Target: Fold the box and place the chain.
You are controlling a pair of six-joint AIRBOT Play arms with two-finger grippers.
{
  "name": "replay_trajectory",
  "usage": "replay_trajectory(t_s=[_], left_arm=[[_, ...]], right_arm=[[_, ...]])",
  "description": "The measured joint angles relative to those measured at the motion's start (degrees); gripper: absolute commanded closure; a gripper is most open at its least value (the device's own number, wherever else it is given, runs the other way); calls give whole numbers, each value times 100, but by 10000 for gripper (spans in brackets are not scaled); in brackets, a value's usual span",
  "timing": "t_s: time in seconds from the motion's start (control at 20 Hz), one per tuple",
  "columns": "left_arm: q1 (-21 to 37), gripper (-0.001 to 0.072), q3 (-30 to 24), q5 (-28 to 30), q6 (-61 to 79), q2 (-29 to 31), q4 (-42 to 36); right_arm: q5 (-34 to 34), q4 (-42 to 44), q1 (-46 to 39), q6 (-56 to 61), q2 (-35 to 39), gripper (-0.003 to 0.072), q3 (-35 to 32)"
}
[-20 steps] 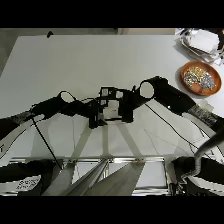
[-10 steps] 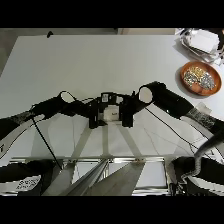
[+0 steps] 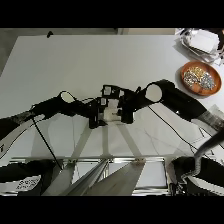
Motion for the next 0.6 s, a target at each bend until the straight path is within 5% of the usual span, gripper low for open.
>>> replay_trajectory(t_s=[0.1,0.4,0.6], left_arm=[[0,498,0,0,0,0,0],[0,498,0,0,2,0,0],[0,498,0,0,2,0,2]], right_arm=[[35,424,-293,-111,120,678,-13],[330,3512,-1189,-2262,177,681,-960],[297,4671,-1416,-3250,-155,682,-1633]])
